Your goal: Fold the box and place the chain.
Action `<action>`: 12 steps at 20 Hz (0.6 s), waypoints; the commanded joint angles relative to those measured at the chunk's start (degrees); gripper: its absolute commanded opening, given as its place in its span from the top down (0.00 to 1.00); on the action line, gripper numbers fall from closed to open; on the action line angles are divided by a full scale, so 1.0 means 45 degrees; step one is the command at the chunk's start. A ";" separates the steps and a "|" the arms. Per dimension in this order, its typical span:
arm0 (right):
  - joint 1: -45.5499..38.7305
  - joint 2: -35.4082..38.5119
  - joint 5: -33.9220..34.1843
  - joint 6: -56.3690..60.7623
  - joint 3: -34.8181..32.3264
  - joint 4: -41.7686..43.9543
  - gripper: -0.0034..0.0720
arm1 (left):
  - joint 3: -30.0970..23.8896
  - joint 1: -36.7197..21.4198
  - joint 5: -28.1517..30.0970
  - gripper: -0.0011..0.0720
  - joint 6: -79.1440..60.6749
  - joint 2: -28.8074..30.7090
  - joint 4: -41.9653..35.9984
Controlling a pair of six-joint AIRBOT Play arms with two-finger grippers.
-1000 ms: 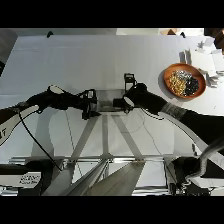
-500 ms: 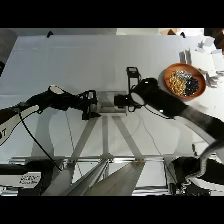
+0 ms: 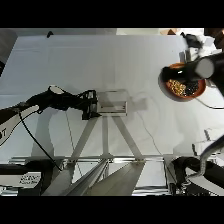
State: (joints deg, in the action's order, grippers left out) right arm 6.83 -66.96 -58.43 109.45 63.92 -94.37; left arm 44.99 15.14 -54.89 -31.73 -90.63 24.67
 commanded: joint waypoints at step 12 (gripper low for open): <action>-0.4070 -0.6475 0.1938 -0.3410 0.2317 0.1841 0.07 | 0.0000 -0.0005 0.0010 0.61 0.0005 0.0000 0.0005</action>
State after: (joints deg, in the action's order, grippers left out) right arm -11.09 -92.18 -50.70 95.46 71.94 -89.17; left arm 44.99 15.14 -54.85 -31.68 -90.63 24.67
